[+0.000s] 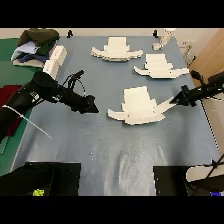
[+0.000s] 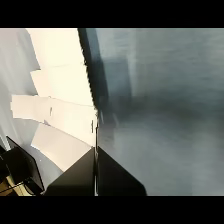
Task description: Fold the box.
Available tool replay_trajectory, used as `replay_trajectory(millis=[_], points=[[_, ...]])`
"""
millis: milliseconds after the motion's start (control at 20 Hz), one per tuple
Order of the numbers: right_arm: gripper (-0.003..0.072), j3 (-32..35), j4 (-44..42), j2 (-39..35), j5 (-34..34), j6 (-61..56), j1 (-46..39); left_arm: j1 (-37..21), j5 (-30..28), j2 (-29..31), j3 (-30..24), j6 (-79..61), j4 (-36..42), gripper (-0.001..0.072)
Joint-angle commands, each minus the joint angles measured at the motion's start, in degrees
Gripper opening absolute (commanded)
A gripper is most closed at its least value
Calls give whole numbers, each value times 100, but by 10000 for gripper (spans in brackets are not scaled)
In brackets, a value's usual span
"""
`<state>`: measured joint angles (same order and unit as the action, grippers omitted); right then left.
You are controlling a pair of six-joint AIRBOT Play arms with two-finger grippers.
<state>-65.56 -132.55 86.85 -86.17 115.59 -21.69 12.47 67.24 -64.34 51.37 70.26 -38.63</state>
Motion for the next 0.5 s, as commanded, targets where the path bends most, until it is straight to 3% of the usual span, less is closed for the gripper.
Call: replay_trajectory(millis=[0, 200, 300, 350, 400, 450], points=[[1, 1504, 2, -1274, 1034, -420, 833, -4, 240, 352, -24, -551, -61, 13], [1, 3117, 55, -2704, 1847, -787, 1565, -4, 387, 1316, -540, -573, -334, 13], [9, 3550, 81, -3128, 2297, -933, 1821, -4, 367, 1738, -885, -575, -382, 14], [81, 3580, 114, -3174, 2267, -933, 1867, -4, 367, 1853, -973, -577, -382, 14], [225, 3569, 140, -3156, 2199, -931, 1858, -4, 382, 1906, -997, -577, -382, 14], [246, 3521, 216, -3101, 2105, -929, 1849, -4, 385, 1906, -994, -577, -378, 15]])
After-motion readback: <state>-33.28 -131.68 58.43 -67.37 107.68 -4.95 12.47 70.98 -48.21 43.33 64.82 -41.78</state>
